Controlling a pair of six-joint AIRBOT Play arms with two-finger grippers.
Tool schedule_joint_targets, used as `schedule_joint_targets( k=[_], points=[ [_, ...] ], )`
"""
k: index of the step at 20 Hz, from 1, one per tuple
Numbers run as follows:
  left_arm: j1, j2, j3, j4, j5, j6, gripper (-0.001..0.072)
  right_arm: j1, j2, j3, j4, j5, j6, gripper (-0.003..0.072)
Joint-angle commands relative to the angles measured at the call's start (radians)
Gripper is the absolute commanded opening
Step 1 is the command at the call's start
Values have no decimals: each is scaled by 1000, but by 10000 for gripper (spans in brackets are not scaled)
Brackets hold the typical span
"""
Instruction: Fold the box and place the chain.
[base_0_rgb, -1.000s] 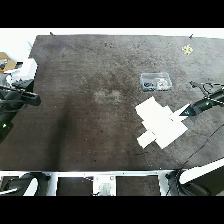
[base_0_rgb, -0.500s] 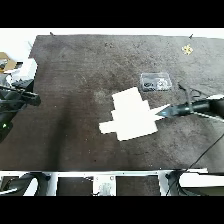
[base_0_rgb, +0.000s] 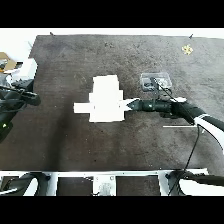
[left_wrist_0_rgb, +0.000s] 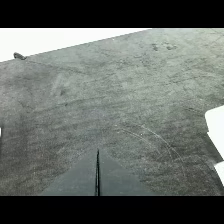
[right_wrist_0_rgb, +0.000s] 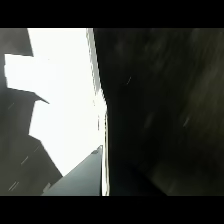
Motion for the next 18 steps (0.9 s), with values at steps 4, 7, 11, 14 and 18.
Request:
schedule_joint_targets(
  k=[4, 7, 11, 14, 18],
  points=[
    [0, 0, 2, -1, -80, 46, 598, 65, -38, 42, 44, -192, -84, 0],
    [0, -21, 17, -59, -219, 59, 535, 79, -39, 42, 52, -248, -143, -1],
    [-30, -231, 156, -93, -352, -2, 535, 93, -64, 41, 134, -235, -161, -1],
    [-118, -433, 298, -87, -400, -58, 535, 93, -67, 41, 139, -216, -161, -1],
    [-187, -717, 518, 39, -431, -298, 533, 93, -67, 41, 140, -209, -188, 0]
  ],
)
